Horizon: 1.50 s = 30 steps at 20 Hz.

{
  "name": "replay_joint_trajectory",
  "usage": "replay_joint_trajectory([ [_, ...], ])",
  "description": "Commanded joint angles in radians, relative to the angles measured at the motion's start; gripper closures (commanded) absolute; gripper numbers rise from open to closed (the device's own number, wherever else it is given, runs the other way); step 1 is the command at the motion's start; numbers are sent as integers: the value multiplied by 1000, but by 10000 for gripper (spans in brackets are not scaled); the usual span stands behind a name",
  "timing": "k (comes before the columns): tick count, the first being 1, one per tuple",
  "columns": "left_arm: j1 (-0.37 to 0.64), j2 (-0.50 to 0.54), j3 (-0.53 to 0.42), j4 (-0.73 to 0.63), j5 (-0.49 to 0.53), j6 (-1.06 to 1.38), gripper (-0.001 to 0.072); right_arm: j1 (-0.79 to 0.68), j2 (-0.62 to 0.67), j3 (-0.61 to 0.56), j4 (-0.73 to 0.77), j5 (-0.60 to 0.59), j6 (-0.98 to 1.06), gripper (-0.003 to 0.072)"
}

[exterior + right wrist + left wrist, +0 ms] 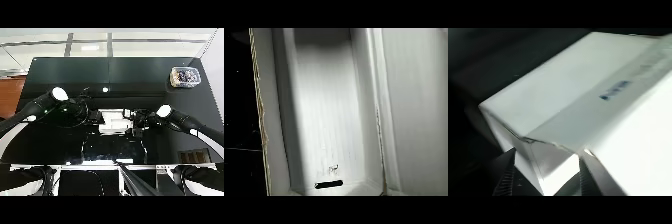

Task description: Fold the box and place the chain.

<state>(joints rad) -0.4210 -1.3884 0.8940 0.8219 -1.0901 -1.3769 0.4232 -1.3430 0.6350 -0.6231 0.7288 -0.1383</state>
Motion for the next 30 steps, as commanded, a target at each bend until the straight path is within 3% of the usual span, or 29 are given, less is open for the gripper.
replay_joint_trajectory([
  [1,-84,0,39,215,31,-233,285,1,-1,0,1,0,0,460],
  [2,-102,-1,39,249,40,-270,310,1,-1,0,1,0,0,460],
  [8,-214,-13,45,464,78,-528,310,1,-1,0,1,0,0,460],
  [13,-333,-30,106,665,64,-782,310,1,-1,0,1,0,0,459],
  [18,-351,-84,174,660,-22,-845,311,1,-1,0,1,0,0,459],
  [28,-358,-117,182,654,-31,-951,316,1,-1,0,1,0,0,460],
  [29,-364,-121,182,653,-18,-951,352,1,-1,0,1,0,0,460],
  [30,-371,-124,182,653,2,-950,444,1,-1,0,1,0,0,459],
])
